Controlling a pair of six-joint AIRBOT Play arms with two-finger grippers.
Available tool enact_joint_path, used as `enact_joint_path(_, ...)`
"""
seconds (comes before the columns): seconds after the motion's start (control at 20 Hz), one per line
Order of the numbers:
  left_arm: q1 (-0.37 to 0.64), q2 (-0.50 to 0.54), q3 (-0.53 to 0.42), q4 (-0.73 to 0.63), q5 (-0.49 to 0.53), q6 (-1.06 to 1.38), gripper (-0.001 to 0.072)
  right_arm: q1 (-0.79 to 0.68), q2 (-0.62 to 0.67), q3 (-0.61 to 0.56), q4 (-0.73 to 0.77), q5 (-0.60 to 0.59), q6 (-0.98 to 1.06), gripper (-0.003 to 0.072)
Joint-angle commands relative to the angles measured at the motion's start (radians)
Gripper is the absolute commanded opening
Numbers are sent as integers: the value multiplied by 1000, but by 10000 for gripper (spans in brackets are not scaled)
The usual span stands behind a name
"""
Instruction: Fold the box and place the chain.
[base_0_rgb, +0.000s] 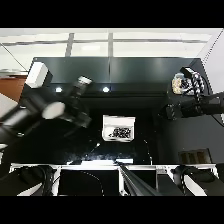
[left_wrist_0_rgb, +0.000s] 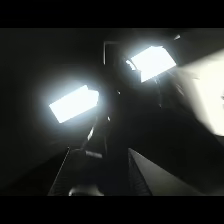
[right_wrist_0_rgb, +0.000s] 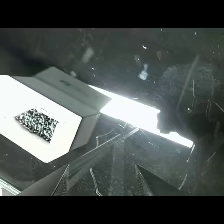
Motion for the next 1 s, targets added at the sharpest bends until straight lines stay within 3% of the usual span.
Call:
enact_joint_path(0.0, 293, 118, -137, -124, 167, 50, 434, 0, 1, -1, 0, -2, 26, 487)
enact_joint_path(0.05, 378, 134, -197, -255, 251, 111, 434, 0, 1, -1, 0, -10, 27, 487)
enact_joint_path(0.15, 510, 137, -338, -666, 370, 405, 422, 0, 1, -1, -1, -26, 27, 487)
enact_joint_path(0.2, 542, 127, -396, -868, 360, 637, 403, 0, 1, -1, 0, -31, 28, 487)
enact_joint_path(0.25, 560, 102, -437, -1015, 282, 913, 404, 0, 1, -1, 0, -33, 35, 487)
enact_joint_path(0.3, 562, 69, -447, -1052, 190, 1111, 408, 0, 1, -1, 0, -33, 35, 487)
enact_joint_path(0.35, 557, 34, -447, -1047, 146, 1200, 461, 0, 1, -1, 0, -33, 35, 487)
enact_joint_path(0.4, 549, -3, -447, -1040, 148, 1302, 720, 0, 1, -1, -1, -37, 35, 487)
enact_joint_path(0.7, 424, -111, -444, -1036, 204, 1911, 717, 0, 1, -1, -1, -60, 35, 487)
enact_joint_path(0.95, 263, -154, -443, -1069, 385, 2049, 715, 0, 1, -2, -1, -71, 35, 487)
